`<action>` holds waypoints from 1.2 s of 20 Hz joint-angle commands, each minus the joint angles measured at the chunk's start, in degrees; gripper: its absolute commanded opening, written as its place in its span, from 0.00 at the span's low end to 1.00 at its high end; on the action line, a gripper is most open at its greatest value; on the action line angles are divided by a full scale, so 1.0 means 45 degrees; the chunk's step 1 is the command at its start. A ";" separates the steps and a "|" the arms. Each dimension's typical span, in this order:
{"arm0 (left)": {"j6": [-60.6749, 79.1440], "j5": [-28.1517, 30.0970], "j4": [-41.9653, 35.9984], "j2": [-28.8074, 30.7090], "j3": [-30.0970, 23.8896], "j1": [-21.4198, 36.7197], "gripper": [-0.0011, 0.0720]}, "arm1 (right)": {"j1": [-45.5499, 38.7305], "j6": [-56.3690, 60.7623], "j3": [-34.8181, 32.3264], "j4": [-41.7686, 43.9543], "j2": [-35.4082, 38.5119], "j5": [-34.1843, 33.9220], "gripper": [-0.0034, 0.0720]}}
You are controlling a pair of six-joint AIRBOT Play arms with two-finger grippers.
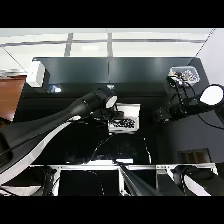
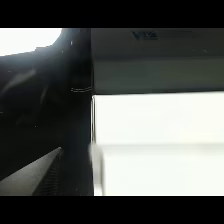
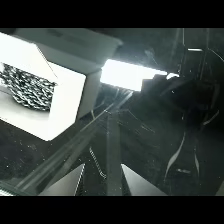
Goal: Fold the box and place the chain.
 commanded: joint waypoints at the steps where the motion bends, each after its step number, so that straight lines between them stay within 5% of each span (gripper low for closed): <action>1: 0.1171 -0.0563 0.1486 0.1277 0.0219 -0.0277 0.76 | -0.0034 -0.0087 -0.0102 -0.0034 0.0029 0.0049 0.41; 5: 0.2744 -0.1122 0.2599 0.3667 -0.0704 -0.0068 0.76 | -0.0034 -0.0102 -0.0102 -0.0029 0.0029 -0.0015 0.41; 9: 0.4104 -0.0617 0.2132 0.5547 -0.3517 0.2040 0.76 | -0.0034 -0.0097 -0.0102 -0.0029 0.0029 -0.0340 0.41; 12: 0.9661 0.2385 -0.2220 0.6572 -0.6392 0.3735 0.76 | -0.0034 -0.0097 -0.0102 -0.0024 0.0029 -0.0486 0.41; 15: 1.6500 0.3094 -0.6581 0.6455 -0.8082 0.4124 0.71 | -0.0034 -0.0078 -0.0102 -0.0005 0.0029 -0.0471 0.41; 18: 2.1648 0.2982 -0.7276 0.5897 -0.8607 0.3779 0.74 | -0.0034 -0.0039 -0.0102 0.0083 0.0029 -0.0481 0.41; 20: 2.4742 0.3308 -0.7276 0.5780 -0.8612 0.3619 1.00 | -0.0034 0.0000 -0.0097 0.0078 0.0029 -0.0481 0.41; 24: 2.7894 0.4901 -0.9107 0.5440 -0.8597 0.4240 1.00 | -0.0034 0.0301 -0.0102 0.0087 0.0029 -0.0491 0.41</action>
